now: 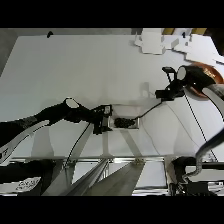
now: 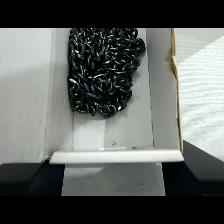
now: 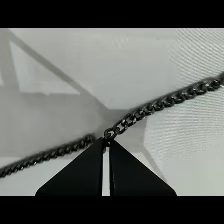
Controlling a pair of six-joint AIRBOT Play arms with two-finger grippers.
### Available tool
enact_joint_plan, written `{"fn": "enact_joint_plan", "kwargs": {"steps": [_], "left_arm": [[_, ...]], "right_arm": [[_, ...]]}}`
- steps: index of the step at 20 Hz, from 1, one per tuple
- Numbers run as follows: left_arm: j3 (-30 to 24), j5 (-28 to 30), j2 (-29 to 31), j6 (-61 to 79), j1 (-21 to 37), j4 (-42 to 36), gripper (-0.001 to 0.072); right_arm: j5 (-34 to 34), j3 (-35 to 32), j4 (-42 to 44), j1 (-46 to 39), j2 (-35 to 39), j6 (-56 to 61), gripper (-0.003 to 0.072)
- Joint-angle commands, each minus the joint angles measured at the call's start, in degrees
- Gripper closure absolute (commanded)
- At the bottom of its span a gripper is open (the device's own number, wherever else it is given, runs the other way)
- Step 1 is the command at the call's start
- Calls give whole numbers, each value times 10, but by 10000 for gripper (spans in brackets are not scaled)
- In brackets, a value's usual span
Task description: Fold the box and place the chain.
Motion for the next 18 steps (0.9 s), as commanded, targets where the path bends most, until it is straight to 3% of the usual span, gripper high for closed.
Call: {"fn": "enact_joint_plan", "kwargs": {"steps": [1,11,18], "left_arm": [[0,0,0,0,0,0,576],[0,0,0,0,0,0,576],[0,0,0,0,0,0,576]], "right_arm": [[33,0,-5,2,55,-17,666],[160,0,44,129,309,-36,666],[147,0,104,258,382,-30,666]]}}
